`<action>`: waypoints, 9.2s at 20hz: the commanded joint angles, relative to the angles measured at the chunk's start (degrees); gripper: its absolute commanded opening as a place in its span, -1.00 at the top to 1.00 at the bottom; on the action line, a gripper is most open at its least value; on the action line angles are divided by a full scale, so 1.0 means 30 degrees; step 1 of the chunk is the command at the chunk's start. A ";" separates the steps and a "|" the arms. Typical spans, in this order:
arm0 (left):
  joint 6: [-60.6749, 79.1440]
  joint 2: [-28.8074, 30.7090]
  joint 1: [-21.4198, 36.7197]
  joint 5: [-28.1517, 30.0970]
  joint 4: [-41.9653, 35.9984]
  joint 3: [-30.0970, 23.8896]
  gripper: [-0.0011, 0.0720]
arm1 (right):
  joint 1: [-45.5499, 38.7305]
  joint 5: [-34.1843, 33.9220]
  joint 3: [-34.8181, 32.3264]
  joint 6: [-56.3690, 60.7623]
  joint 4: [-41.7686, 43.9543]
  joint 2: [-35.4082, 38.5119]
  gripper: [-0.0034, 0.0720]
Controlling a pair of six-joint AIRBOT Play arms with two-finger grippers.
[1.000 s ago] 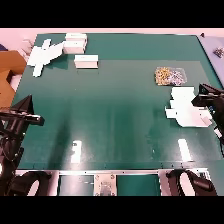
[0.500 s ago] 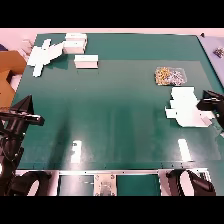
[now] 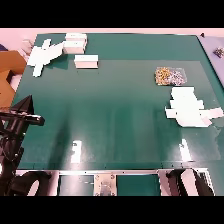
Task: Fold the box and place the chain.
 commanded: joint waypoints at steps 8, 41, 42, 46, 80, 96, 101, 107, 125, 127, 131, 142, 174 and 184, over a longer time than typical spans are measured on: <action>0.0007 -0.0007 -0.0007 -0.0007 0.0000 0.0007 0.92 | -0.0619 0.8072 0.7519 0.0539 -0.4233 -0.9092 0.13; 0.0007 -0.0007 -0.0007 -0.0015 0.0000 0.0007 0.92 | -0.0415 1.6997 2.1952 -0.1668 -0.4401 -2.4560 -0.45; 0.0007 -0.0007 -0.0007 -0.0007 0.0000 0.0007 0.92 | -0.0423 1.7027 2.1944 -0.1668 -0.4721 -2.4560 -0.45; 0.0007 -0.0007 -0.0007 -0.0007 0.0000 0.0007 0.92 | -0.0430 1.7748 2.1944 -0.1603 -0.5136 -2.4611 -0.45; 0.0007 -0.0007 -0.0007 -0.0015 0.0000 0.0007 0.92 | 0.0299 2.0524 2.1733 -0.1683 -0.2412 -2.7423 0.83; 0.0007 -0.0007 -0.0007 -0.0007 0.0000 0.0007 0.92 | 0.4612 2.2054 1.9008 -0.0481 0.2659 -2.3620 0.89; 0.0007 -0.0007 -0.0007 -0.0015 0.0000 0.0007 0.92 | 0.5661 2.1238 1.4600 -0.1749 0.3978 -2.0611 0.89; 0.0007 -0.0007 -0.0007 -0.0007 0.0000 0.0007 0.92 | 0.7541 1.8323 1.0418 -0.3344 0.5581 -1.8520 0.89; 0.0000 -0.0007 -0.0007 -0.0015 0.0000 0.0007 0.92 | 1.6823 0.6309 0.5209 -0.5617 1.0528 -1.8068 0.89; 0.0000 -0.0007 -0.0007 -0.0022 -0.0007 0.0007 0.92 | 1.6830 0.6280 0.5209 -0.5625 1.0754 -1.8068 0.89; 0.0000 -0.0007 -0.0007 -0.0007 0.0000 0.0007 0.92 | 1.6939 0.5493 0.5202 -0.5566 1.0805 -1.8068 0.89; -0.0007 -0.0007 -0.0007 -0.0066 -0.0007 0.0007 0.92 | 1.6240 0.5530 0.4707 -0.3366 0.9530 -1.8068 0.89; -0.0146 -0.0007 -0.0007 -0.0102 -0.0007 0.0000 0.92 | 1.6247 0.5807 0.5042 -0.4473 0.9530 -1.8156 0.14; -0.0138 -0.0007 -0.0007 -0.0226 -0.0007 0.0000 0.92 | 1.7216 0.5370 0.5450 -0.4473 0.9581 -1.8914 0.25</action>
